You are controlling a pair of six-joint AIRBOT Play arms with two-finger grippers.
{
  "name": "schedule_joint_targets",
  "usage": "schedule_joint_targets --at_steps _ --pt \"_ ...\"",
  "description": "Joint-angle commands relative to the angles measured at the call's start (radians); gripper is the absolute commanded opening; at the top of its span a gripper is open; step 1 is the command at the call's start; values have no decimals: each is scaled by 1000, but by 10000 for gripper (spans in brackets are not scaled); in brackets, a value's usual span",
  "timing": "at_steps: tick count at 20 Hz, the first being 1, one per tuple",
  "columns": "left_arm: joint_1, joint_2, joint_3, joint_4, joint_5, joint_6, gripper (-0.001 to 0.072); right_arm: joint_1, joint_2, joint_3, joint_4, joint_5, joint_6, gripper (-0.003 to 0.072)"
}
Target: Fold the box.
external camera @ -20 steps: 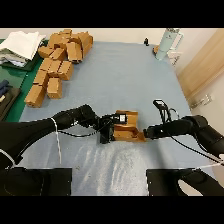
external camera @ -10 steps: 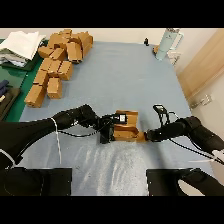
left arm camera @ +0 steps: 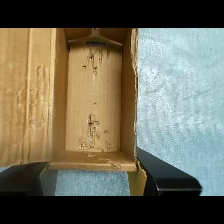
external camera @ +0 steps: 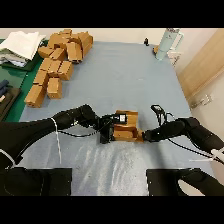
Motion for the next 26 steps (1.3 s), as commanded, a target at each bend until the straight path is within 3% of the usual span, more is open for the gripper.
schedule_joint_targets --at_steps 1,7,10,12,22,23,24,26 --pt "0 0 0 0 0 0 511 0 41 3 15 -28 -7 4" --pt "0 0 0 0 0 0 511 0 104 3 61 -45 -9 8" --pt "0 0 0 0 0 0 511 0 105 10 146 -39 -51 176" --pt "0 0 0 0 0 0 511 0 105 29 201 -33 -82 242" --pt "0 0 0 0 0 0 510 0 62 69 213 -29 -82 245" --pt "0 0 0 0 0 0 510 0 46 69 214 -28 -82 407" --pt "0 0 0 0 0 0 511 0 27 69 216 -27 -82 505" --pt "0 0 0 0 0 0 511 2 -13 69 216 -24 -82 490"
